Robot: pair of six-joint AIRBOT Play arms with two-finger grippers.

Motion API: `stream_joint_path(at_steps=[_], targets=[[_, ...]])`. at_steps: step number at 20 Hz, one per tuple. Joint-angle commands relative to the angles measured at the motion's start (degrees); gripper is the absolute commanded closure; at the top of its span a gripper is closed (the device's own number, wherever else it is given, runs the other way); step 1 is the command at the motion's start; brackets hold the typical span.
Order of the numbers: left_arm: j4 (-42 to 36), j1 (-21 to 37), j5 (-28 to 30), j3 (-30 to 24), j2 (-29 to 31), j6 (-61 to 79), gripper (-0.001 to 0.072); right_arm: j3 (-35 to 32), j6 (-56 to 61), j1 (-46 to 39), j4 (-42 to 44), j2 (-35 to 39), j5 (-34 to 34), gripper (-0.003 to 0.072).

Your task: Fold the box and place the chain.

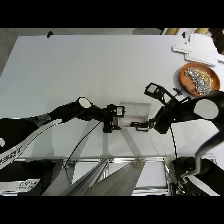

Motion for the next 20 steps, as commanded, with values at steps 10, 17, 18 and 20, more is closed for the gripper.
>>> stream_joint_path(at_steps=[10, 17, 18, 20], targets=[[0.0, 0.0, 0.0, 0.0, 0.0, 0.0, 0.0459, 4.0, -1.2, 3.6, 16.6, -11.6, -12.1, 0.0666], [0.0, 0.0, 0.0, 0.0, 0.0, 0.0, 0.0459, 3.9, -0.7, 3.1, 10.3, -16.0, -9.7, 0.0495], [0.0, 0.0, 0.0, 0.0, 0.0, 0.0, 0.0459, 3.9, -1.9, 2.4, 10.2, -14.8, -8.0, 0.0500], [0.0, 0.0, 0.0, 0.0, 0.0, 0.0, 0.0459, 3.9, -6.0, 0.2, 9.2, -11.5, -3.8, 0.0529]])
